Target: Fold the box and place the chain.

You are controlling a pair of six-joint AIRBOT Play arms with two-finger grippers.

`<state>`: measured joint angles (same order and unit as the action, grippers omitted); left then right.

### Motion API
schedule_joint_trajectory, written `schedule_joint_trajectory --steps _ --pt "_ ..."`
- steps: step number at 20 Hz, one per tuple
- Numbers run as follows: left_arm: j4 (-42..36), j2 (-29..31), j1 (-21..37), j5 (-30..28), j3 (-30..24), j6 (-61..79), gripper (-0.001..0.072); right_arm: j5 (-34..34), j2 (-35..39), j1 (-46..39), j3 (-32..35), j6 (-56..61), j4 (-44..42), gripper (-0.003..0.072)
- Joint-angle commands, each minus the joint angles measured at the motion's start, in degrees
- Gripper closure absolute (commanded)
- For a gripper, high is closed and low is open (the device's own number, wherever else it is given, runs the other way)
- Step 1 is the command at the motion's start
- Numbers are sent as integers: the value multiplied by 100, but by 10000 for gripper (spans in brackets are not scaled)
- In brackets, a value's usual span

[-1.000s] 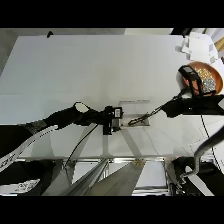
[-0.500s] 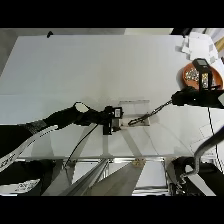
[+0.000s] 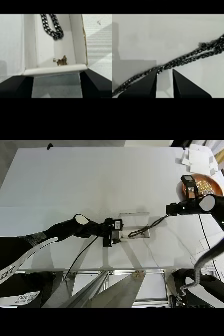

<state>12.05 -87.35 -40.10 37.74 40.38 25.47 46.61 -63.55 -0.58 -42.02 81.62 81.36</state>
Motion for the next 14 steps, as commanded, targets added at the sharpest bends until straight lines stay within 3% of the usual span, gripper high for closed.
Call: schedule_joint_trajectory --steps 1,9,14 --pt "0 0 0 -2 -2 2 641 -391 -330 -4 2 481 442 473" --pt "0 0 0 -2 -2 2 641 -481 -903 -4 2 942 638 473" --pt "0 0 0 -2 -2 2 641 -267 -914 -4 2 1410 1338 473"
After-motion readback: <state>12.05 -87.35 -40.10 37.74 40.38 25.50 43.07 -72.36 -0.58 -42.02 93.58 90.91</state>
